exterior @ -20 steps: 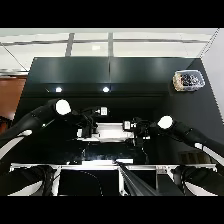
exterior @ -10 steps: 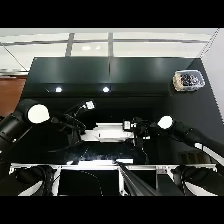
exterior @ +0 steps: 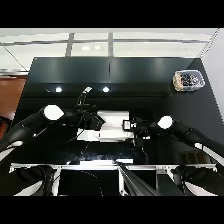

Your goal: Fold the box and place the chain.

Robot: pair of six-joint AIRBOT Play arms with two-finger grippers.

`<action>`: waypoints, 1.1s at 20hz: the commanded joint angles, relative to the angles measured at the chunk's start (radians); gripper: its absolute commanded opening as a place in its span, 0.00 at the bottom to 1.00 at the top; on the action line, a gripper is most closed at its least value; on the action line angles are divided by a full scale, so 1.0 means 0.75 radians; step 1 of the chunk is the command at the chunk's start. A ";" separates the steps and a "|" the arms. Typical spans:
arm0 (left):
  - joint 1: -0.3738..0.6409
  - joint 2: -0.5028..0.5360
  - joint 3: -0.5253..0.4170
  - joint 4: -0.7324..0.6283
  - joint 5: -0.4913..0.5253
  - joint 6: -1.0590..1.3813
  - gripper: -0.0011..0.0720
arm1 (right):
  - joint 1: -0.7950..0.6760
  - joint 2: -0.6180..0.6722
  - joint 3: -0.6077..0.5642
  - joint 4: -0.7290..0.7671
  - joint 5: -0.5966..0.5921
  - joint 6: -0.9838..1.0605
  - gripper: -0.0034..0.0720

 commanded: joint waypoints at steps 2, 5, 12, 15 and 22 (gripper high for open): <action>-0.014 -0.177 0.053 0.098 0.079 -0.008 0.05 | 0.001 -0.001 -0.001 -0.001 0.000 0.000 0.32; -0.059 -0.238 0.095 0.255 0.014 -0.052 0.05 | 0.001 -0.001 -0.001 0.000 0.000 0.000 0.32; -0.056 -0.152 0.153 0.389 -0.014 -0.089 0.05 | 0.001 -0.001 -0.001 -0.001 -0.001 0.000 0.32; -0.017 0.044 0.157 0.579 -0.152 -0.173 0.05 | 0.001 -0.001 -0.001 0.000 -0.001 0.000 0.32; 0.049 0.368 -0.117 0.528 -0.428 0.251 0.39 | 0.002 -0.001 -0.001 0.000 -0.003 0.002 0.32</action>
